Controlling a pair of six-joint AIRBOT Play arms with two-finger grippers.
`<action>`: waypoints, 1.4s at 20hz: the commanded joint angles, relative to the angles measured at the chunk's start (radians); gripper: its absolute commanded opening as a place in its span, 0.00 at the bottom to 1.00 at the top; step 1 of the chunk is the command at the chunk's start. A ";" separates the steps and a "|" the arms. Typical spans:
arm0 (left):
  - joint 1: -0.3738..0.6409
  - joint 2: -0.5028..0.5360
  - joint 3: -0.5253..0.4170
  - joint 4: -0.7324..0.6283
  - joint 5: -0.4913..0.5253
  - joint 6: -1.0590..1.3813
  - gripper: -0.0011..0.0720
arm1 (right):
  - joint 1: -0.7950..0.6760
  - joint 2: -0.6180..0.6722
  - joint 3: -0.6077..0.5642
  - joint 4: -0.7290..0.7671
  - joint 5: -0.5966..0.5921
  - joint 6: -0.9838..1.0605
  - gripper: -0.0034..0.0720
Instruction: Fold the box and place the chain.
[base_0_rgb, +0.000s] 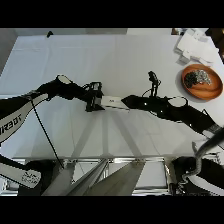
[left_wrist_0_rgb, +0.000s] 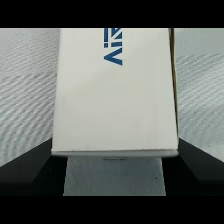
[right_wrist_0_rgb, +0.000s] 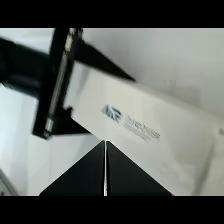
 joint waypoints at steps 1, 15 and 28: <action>0.000 0.000 0.001 0.004 -0.002 0.004 0.39 | 0.030 -0.005 0.064 0.041 -0.020 0.009 0.05; 0.000 0.000 0.001 0.004 -0.002 0.004 0.39 | 0.170 -0.373 0.183 0.032 -0.037 0.009 0.05; 0.000 0.000 0.001 0.004 -0.002 0.004 0.39 | 0.186 -0.229 0.184 -0.095 -0.039 0.001 0.05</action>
